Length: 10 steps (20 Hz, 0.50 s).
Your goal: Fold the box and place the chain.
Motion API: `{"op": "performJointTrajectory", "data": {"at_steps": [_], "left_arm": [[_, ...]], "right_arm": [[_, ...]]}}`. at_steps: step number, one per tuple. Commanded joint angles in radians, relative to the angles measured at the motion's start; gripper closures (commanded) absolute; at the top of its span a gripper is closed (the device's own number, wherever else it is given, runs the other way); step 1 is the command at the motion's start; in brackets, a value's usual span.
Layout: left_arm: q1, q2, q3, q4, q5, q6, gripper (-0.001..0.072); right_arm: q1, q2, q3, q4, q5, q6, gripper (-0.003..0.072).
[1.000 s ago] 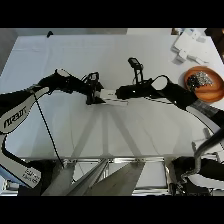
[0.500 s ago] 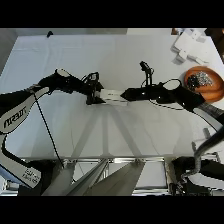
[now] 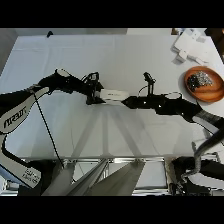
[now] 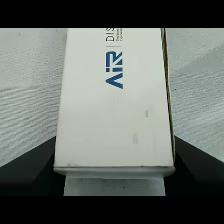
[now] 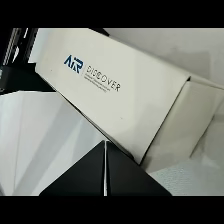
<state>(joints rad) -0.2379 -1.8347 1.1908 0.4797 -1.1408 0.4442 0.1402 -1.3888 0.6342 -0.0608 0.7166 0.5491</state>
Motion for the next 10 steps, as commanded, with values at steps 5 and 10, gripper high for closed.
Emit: {"op": "performJointTrajectory", "data": {"at_steps": [5, 10], "left_arm": [[-0.001, -0.001, 0.0, 0.0, 0.0, 0.0, 0.0273], [-0.001, -0.001, 0.0, 0.0, 0.0, 0.0, 0.0273]], "right_arm": [[0.0, 0.001, -0.015, 0.335, 0.094, -0.235, 0.0685], [0.0, -0.002, -0.015, 0.221, -0.052, -0.181, 0.0685]]}}
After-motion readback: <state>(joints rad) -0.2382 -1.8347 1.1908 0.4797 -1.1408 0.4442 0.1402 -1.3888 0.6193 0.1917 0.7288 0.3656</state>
